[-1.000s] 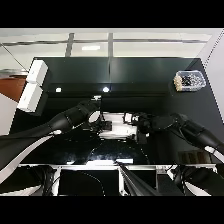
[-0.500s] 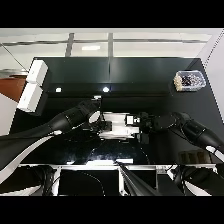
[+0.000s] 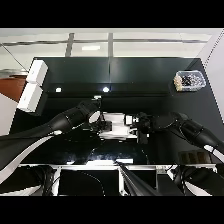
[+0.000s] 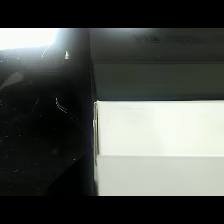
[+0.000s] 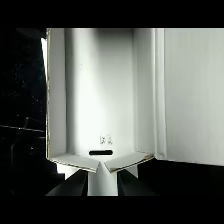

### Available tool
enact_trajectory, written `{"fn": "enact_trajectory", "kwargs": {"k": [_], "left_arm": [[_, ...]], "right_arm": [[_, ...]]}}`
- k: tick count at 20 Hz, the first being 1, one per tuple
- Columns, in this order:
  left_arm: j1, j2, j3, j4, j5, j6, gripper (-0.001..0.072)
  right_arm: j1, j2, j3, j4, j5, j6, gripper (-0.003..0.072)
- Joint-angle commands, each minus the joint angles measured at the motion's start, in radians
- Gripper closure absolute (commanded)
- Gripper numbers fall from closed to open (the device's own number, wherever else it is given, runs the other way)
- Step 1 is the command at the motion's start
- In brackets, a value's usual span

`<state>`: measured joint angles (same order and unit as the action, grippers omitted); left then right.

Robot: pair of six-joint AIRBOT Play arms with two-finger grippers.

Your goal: Fold the box and place the chain.

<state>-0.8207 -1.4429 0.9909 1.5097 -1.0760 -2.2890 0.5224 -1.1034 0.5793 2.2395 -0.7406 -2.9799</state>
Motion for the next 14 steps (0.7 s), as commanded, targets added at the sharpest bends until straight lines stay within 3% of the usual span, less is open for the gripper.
{"fn": "enact_trajectory", "kwargs": {"k": [1,2,14], "left_arm": [[-0.001,-0.001,0.000,-0.001,0.000,0.000,0.0684],[-0.001,-0.001,0.000,-0.003,0.001,0.000,0.0684],[-0.001,-0.001,0.000,-0.003,0.002,0.000,0.0684]], "right_arm": [[0.023,-0.011,0.000,0.034,0.005,0.023,0.0494],[0.034,-0.014,0.000,0.036,0.018,0.025,0.0564],[0.066,-0.026,0.000,0.076,0.113,0.064,0.0568]]}}
